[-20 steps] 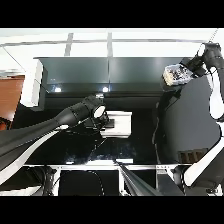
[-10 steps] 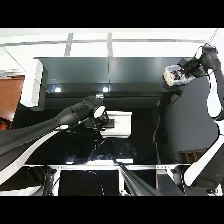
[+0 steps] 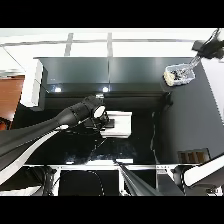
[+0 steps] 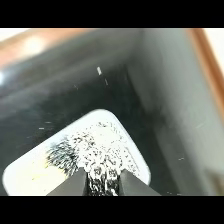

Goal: Fold the box and place the chain.

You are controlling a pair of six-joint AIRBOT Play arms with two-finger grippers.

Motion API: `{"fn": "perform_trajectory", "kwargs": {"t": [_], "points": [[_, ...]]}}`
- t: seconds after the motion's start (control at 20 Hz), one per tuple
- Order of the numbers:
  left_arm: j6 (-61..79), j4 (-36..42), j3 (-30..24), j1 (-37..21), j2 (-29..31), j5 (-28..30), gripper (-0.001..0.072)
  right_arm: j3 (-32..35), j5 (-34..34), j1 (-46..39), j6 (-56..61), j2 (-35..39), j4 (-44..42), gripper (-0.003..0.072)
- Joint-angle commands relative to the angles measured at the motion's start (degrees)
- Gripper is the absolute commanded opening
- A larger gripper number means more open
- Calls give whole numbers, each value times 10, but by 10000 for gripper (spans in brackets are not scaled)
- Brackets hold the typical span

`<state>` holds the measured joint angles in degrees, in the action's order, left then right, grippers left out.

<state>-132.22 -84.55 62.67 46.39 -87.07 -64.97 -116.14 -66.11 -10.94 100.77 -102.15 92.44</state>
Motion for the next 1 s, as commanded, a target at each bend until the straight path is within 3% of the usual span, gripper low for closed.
{"fn": "perform_trajectory", "kwargs": {"t": [0.0, 0.3, 0.45, 0.65, 0.95], "points": [[0, 0, 1, 0, 0, 4, 28, 2, -20, 2, -72, 112, -59, 22], [0, 0, 1, 0, 0, 4, 28, 2, -47, 9, -109, 265, -210, 21], [0, 0, 1, 0, 0, 4, 28, 6, -62, 15, -113, 329, -226, 21], [0, 0, 1, 0, 0, 3, 28, 65, -74, 63, -132, 433, -235, 22], [0, 0, 1, 0, 0, 3, 28, 166, -239, 174, -133, 497, -236, 22]]}}
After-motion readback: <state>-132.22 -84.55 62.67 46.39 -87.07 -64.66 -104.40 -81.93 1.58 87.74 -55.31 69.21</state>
